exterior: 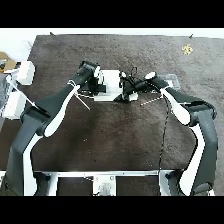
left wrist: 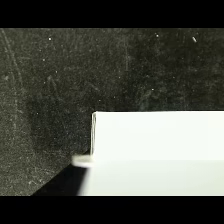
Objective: Fold the box and place the chain.
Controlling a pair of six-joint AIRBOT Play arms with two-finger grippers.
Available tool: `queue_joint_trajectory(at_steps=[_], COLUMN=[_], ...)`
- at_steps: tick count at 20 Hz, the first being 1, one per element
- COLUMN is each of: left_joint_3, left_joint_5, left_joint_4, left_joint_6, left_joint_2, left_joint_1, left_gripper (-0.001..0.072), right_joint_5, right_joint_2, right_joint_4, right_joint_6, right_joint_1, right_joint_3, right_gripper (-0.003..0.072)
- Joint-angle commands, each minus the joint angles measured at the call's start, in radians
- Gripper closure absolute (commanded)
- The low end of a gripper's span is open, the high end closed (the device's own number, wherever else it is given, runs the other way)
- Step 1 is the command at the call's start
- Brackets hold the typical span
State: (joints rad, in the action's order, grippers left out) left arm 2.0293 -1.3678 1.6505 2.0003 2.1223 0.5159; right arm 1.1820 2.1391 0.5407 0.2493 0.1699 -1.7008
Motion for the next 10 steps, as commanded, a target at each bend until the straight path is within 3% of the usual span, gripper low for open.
queue_joint_trajectory(at_steps=[1,2,3,4,10], left_joint_3=[0.000,0.000,0.000,0.000,0.004], left_joint_5=[0.002,0.014,0.023,0.027,0.006], left_joint_4=[-0.009,-0.013,-0.028,-0.046,-0.078], left_joint_6=[0.008,0.007,0.001,-0.032,-0.134], left_joint_2=[0.001,0.001,0.000,-0.003,-0.053], left_joint_1=[0.001,0.001,0.001,0.000,0.000], left_gripper=[0.0697,0.0645,0.0349,0.0168,0.0163], right_joint_5=[0.000,0.000,0.000,0.000,0.000], right_joint_2=[-0.001,-0.001,-0.001,-0.001,-0.001], right_joint_4=[0.002,0.002,0.002,0.002,0.002], right_joint_6=[0.001,0.001,0.000,0.001,0.000], right_joint_1=[-0.001,-0.001,-0.001,-0.001,-0.001], right_joint_3=[0.000,-0.001,0.000,0.000,0.000], right_gripper=[0.0189,0.0190,0.0190,0.0189,0.0189])
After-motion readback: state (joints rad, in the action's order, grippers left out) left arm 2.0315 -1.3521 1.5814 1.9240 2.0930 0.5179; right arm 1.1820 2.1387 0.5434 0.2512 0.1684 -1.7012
